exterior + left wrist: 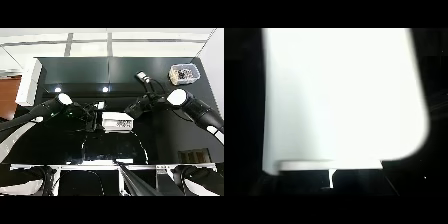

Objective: Fold the box and place the chain.

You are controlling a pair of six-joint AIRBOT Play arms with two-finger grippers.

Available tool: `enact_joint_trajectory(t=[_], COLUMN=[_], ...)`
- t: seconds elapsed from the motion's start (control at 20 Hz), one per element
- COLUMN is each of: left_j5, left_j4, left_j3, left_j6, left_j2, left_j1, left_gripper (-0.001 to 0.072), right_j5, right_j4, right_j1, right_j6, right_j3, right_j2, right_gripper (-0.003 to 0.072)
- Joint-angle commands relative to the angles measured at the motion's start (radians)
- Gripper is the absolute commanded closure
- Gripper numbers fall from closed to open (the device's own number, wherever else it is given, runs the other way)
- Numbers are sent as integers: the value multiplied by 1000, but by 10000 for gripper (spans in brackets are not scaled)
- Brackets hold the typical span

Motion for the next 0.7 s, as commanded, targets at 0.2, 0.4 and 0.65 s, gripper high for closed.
enact_joint_trajectory(t=[0.2, 0.4, 0.65], left_j5=[0, 0, 0], left_j4=[1, 1, 1], left_j3=[0, 0, 0], left_j6=[-1, -1, -1], left_j2=[0, 0, 0], left_j1=[0, 0, 0], left_gripper=[312, 313, 313], right_j5=[160, 132, 118], right_j4=[3, 4, 3], right_j1=[34, 46, 45], right_j6=[-561, -587, -588], right_j3=[13, 11, 11], right_j2=[-15, -47, -47], right_gripper=[-34, -34, -34])
